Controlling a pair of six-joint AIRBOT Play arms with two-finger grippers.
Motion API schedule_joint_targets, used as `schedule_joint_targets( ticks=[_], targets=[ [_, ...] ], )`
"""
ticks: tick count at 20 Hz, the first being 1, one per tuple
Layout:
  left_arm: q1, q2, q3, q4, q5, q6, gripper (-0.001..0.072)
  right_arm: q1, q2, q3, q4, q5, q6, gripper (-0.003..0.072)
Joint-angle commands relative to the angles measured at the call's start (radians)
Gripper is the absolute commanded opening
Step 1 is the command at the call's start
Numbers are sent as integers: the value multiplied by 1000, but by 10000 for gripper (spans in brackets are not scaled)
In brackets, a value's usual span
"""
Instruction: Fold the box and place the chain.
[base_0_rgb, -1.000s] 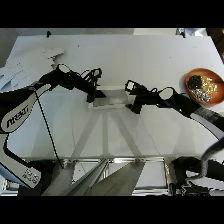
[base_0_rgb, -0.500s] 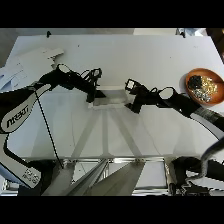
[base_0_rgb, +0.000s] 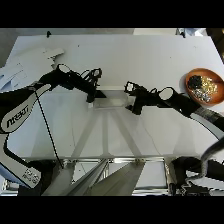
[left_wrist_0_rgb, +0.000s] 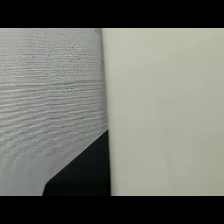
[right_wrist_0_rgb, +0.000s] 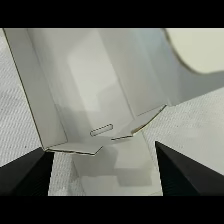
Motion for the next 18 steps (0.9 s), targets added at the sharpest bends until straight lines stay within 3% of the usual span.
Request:
schedule_joint_targets(
  ticks=[1, 8, 11, 15, 18],
  targets=[
    [0, 0, 1, 1, 4, 0, 12, 0, -8, 1, 0, 50, -23, 702],
    [0, 0, 1, 1, 4, 0, 12, -6, -27, 2, 47, -78, -69, 702],
    [0, 0, 1, 1, 4, 0, 12, -10, -27, 2, 87, -39, -140, 702],
    [0, 0, 1, 1, 5, 0, 12, -54, -29, 27, 158, 110, -199, 702],
    [0, 0, 1, 1, 4, 0, 12, -72, -38, 38, 167, 121, -210, 702]
  ],
)
